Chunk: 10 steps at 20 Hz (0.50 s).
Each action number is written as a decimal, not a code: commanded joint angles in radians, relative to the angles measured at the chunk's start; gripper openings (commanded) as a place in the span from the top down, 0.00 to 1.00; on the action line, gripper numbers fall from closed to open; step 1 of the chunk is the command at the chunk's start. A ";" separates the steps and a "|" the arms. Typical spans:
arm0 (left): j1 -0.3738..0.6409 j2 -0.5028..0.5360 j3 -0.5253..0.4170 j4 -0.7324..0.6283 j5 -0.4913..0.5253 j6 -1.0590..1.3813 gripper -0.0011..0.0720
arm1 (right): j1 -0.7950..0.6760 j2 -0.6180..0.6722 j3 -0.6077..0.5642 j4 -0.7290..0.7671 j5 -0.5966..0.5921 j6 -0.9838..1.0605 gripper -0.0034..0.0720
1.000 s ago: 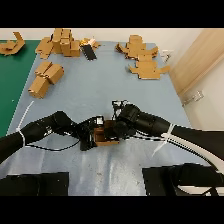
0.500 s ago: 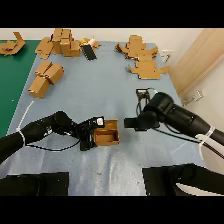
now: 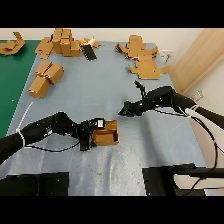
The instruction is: Fold the box.
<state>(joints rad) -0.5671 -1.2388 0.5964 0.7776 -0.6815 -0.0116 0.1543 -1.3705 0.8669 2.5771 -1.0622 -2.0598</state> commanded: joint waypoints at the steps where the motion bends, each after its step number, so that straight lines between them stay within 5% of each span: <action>1: 0.001 -0.001 0.000 0.009 0.024 0.000 0.62 | -0.016 -0.130 0.056 0.231 -0.160 -0.359 0.95; 6: 0.001 -0.001 0.000 0.005 0.024 0.000 0.62 | 0.035 -0.132 0.090 0.224 -0.161 -0.517 0.95; 10: 0.001 -0.001 0.000 0.005 0.026 -0.001 0.62 | 0.063 -0.130 0.126 0.209 -0.271 -0.526 0.95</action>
<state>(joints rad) -0.5667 -1.2392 0.5964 0.7845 -0.6533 -0.0116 0.1982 -1.4967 0.9718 2.7834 -1.2575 -2.5381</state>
